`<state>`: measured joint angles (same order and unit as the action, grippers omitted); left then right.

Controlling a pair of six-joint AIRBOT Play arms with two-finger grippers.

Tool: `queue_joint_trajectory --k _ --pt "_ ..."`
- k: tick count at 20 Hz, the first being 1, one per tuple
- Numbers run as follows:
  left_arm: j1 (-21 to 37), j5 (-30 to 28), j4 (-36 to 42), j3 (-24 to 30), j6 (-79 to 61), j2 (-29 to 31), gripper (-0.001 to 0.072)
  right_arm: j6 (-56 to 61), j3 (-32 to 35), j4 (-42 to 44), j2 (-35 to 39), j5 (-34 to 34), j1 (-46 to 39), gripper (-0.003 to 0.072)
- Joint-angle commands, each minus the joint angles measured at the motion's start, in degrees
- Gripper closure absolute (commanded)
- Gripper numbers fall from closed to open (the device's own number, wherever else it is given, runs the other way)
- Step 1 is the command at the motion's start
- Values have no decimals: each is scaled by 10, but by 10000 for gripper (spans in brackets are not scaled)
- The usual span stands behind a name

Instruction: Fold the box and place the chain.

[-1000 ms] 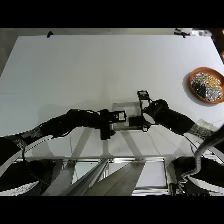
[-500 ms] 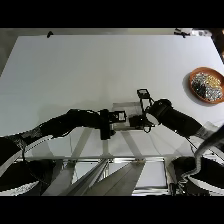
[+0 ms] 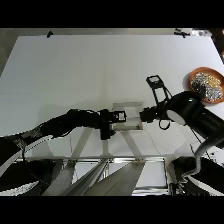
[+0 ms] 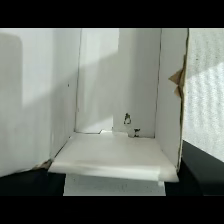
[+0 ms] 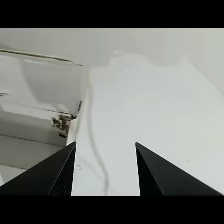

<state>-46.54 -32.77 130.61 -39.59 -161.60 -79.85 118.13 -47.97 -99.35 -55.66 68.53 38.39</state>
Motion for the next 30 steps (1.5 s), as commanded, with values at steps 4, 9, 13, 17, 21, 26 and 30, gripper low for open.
queue_joint_trajectory --k 4,9,13,17,21,26,30 --pt "0 0 0 0 0 0 455 -106 -57 -110 54 -15 -170 229" --pt "0 0 0 0 0 0 455 -198 -57 -63 -30 -125 -454 183" --pt "0 0 0 0 0 0 455 -242 -63 1 -150 -189 -610 184" --pt "0 0 0 0 0 0 455 -250 -105 11 -261 -221 -647 193" --pt "0 0 0 0 0 0 455 -251 -155 57 -322 -252 -647 241" --pt "0 0 0 0 0 0 455 -255 -162 109 -365 -263 -647 293" --pt "0 0 0 0 0 0 455 -254 -162 109 -363 -258 -647 524"
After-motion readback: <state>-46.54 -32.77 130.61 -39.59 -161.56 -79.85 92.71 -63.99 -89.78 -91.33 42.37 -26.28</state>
